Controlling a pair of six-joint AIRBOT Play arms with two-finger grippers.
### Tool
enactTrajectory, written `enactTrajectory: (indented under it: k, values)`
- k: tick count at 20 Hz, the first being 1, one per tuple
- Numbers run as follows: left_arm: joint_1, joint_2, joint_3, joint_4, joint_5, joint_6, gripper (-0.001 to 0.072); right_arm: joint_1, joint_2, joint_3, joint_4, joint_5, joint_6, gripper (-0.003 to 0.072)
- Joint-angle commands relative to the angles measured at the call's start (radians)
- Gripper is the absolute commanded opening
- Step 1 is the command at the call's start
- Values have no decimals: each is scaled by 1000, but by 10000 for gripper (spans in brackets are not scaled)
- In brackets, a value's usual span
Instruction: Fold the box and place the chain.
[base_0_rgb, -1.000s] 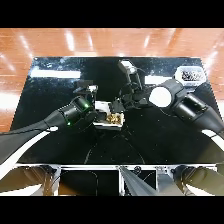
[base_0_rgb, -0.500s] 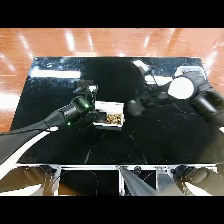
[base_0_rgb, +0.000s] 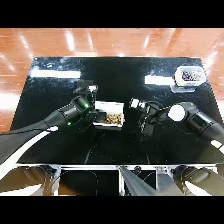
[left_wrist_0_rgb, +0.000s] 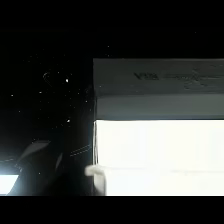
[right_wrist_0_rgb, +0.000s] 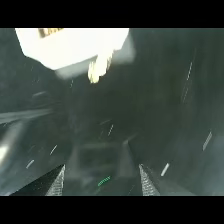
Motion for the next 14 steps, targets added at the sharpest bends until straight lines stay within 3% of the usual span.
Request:
enactTrajectory:
  k: [1,3,14]
  values:
    - [-1,0,-1,-6,23,0,27,61,-24,-38,193,-263,-224,552]
    - [0,0,-1,-6,24,0,27,67,-67,-38,295,-262,-311,552]
    - [0,0,-1,-2,23,0,27,117,-163,-37,328,-414,-410,535]
